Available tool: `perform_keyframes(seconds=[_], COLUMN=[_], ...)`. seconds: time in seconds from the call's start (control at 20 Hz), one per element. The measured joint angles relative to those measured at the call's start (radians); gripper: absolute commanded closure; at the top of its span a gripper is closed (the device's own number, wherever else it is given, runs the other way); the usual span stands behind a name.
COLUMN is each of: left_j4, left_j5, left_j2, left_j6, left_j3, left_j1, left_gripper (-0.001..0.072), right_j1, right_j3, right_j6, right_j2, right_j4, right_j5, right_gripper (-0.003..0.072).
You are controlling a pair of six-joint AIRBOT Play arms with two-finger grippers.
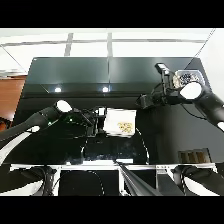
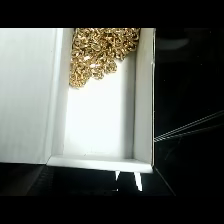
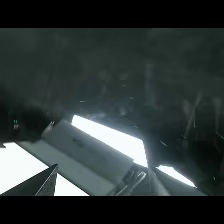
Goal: Fold the box and place the chain.
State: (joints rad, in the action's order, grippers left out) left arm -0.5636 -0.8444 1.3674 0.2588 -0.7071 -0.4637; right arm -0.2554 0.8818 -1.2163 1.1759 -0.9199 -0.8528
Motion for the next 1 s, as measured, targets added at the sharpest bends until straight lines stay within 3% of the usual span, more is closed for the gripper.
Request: perform_keyframes(seconds=[0.5, 1.0], left_j4=[-0.002, -0.002], left_j5=[0.049, 0.05], left_j2=[-0.012, -0.013], left_j6=[-0.08, -0.087], left_j3=[0.0, 0.0], left_j1=[0.0, -0.002], left_gripper=[0.033, 0.033], right_j1=[-0.021, -0.101], right_j3=[0.063, 0.005], right_j6=[0.641, 0.935], right_j2=[0.069, 0.075], right_j4=[0.108, 0.112], right_j5=[-0.217, -0.195], right_gripper=[0.0058, 0.0058])
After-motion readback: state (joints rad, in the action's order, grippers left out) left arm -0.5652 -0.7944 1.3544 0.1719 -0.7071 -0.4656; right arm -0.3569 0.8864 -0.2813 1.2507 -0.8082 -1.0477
